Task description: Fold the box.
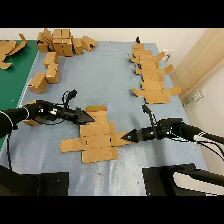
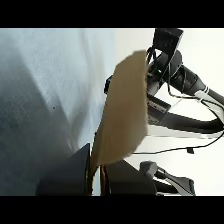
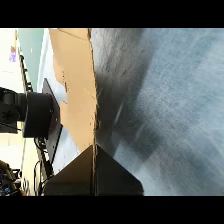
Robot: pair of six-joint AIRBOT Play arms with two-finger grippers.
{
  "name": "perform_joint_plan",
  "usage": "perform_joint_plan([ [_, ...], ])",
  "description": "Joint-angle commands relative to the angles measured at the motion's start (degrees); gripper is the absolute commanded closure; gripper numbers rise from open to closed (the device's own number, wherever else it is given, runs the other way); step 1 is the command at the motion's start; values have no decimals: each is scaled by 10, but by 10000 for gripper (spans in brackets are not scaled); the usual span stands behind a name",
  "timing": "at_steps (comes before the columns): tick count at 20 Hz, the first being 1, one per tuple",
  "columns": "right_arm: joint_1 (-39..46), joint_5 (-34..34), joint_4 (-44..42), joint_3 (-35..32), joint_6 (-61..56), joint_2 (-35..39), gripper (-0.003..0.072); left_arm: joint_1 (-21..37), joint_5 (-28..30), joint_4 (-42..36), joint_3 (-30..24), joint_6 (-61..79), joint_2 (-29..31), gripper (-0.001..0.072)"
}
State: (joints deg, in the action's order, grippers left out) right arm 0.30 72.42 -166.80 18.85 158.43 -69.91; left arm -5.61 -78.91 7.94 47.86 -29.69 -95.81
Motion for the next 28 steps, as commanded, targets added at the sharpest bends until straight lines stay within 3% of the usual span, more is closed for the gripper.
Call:
perform_joint_plan([
  [1, 0, -5, 0, 0, 0, 0, 685, 0, 4, -4, 0, 29, 0, 696],
  [13, 0, -37, -2, 1, -31, 0, 685, 0, -12, 43, 2, 83, 0, 698],
  [25, 0, -49, -2, 1, -35, 0, 680, -2, -17, 101, 39, 73, 0, 698],
  [26, 0, -57, -2, 1, -35, 0, 551, -2, -17, 100, 39, 74, 0, 698],
  [27, 1, -71, -2, 2, -47, 0, 372, -2, -16, 98, 41, 74, 0, 698],
  [28, 2, -90, -1, 6, -64, 0, 266, -4, -17, 92, 47, 74, 1, 698],
])
